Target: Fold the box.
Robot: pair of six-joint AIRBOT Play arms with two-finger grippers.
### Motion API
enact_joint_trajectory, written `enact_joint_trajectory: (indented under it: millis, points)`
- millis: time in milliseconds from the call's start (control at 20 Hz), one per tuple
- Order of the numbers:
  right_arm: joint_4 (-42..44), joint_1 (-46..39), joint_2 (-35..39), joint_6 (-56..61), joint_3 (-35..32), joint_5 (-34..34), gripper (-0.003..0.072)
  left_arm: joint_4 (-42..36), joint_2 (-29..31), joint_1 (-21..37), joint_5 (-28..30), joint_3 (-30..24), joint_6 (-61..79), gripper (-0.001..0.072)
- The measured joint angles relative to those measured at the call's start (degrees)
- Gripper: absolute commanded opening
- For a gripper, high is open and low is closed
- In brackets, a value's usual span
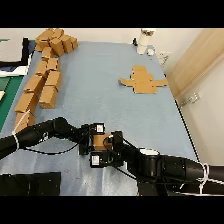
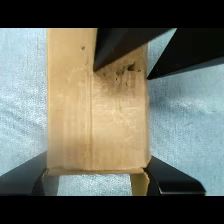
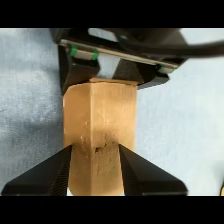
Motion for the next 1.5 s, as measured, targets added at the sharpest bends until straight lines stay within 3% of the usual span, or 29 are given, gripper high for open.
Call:
enact_joint_trajectory:
  millis: [300, 550, 1450, 1500]
  points:
    - [0.0, 0.0, 0.1, 0.0, 0.0, 2.9, 0.0473, 0.0, 0.0, 0.0, 0.0, 0.0, 0.0, 0.0470]
    - [0.0, 0.0, -1.3, 0.0, 0.1, 3.6, 0.0395, 0.0, 0.0, 0.0, 0.0, 0.0, 0.0, 0.0470]
    - [-1.4, 0.0, -0.4, 0.0, 2.8, 0.1, 0.0336, 0.0, 0.0, 0.0, 0.0, 0.0, 0.0, 0.0471]
    - [-1.6, 0.0, -0.4, 0.0, 2.8, 0.1, 0.0287, 0.0, 0.0, 0.0, 0.0, 0.0, 0.0, 0.0471]
